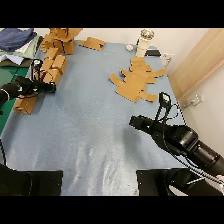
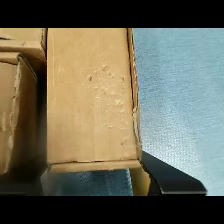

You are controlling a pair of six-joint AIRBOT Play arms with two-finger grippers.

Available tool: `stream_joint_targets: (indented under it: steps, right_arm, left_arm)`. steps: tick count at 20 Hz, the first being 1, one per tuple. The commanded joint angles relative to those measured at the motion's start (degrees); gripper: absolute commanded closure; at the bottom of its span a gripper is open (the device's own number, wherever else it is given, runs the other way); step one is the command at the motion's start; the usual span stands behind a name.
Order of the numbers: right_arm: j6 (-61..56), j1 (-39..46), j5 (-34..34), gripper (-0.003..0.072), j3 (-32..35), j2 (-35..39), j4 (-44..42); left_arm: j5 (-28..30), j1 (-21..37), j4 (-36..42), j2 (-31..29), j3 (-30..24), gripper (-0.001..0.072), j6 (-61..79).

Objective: Fold the box.

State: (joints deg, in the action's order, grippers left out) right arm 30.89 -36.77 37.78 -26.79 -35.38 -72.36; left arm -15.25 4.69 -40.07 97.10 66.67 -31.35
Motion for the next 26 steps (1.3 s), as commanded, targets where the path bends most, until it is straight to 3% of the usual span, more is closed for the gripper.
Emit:
stream_joint_targets:
  steps: [1, 10, 16, 21, 22, 23, 24, 25, 26]
  right_arm:
    - [0.0, 0.0, 0.0, 0.0683, 0.0, 0.0, 0.0]
    - [0.0, 0.0, 0.0, 0.0683, -0.2, 0.0, 0.0]
    - [0.0, 0.0, 0.0, 0.0683, -0.5, 0.0, -0.5]
    - [3.3, 0.0, 2.6, 0.0682, -0.5, 0.0, -8.7]
    - [5.7, 0.0, 3.5, 0.0682, -0.5, 0.0, -10.7]
    - [7.3, 0.0, 4.4, 0.0682, -0.5, 0.0, -12.5]
    - [7.8, 0.0, 5.2, 0.0682, -0.5, 0.0, -13.5]
    - [7.8, 0.0, 5.7, 0.0682, -0.5, 0.0, -14.1]
    - [7.8, 0.0, 6.0, 0.0682, -0.5, 0.0, -14.8]
  left_arm:
    - [-0.2, 0.0, -0.2, 0.0, 0.0, 0.002, -0.2]
    - [-7.4, 1.1, -2.3, -2.6, 0.0, 0.0019, -0.7]
    - [-23.8, 4.7, -13.8, -6.7, 0.0, 0.0019, -10.7]
    - [-37.4, 5.2, -19.2, -13.4, 0.0, 0.0025, -13.7]
    - [-39.8, 5.2, -19.2, -14.6, 0.0, 0.0181, -13.7]
    - [-42.1, 5.1, -19.1, -15.9, 0.0, 0.0403, -13.7]
    - [-42.6, 4.9, -19.1, -16.9, 0.0, 0.0536, -13.6]
    - [-41.8, 4.6, -18.9, -17.7, 0.0, 0.0607, -13.7]
    - [-40.8, 4.3, -18.7, -18.2, 0.0, 0.0607, -13.6]
